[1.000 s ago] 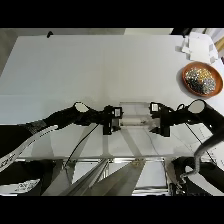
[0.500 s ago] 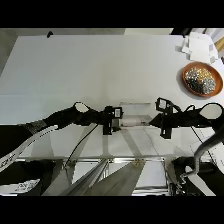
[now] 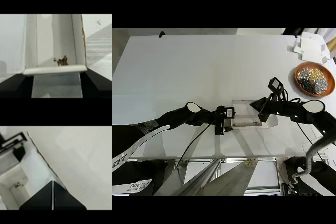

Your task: Fold the box and place the chain.

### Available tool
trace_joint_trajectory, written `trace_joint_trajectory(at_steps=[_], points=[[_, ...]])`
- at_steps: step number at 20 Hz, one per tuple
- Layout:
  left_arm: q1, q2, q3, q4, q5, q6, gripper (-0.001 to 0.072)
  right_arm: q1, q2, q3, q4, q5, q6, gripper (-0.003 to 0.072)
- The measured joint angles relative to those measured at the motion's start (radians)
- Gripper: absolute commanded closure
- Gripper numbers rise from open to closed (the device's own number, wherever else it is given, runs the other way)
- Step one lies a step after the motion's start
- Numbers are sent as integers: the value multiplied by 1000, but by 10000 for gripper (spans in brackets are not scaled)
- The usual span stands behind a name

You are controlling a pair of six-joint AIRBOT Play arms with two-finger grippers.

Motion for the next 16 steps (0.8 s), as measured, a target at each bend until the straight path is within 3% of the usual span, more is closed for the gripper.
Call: trace_joint_trajectory(at_steps=[9, 16], points=[[0, 0, 0, 0, 0, 0, 641, 6, -116, 1, -90, -54, 153, 676], [0, 0, 0, 0, 0, 0, 641, -17, 6, 0, -84, 24, 177, 676]])
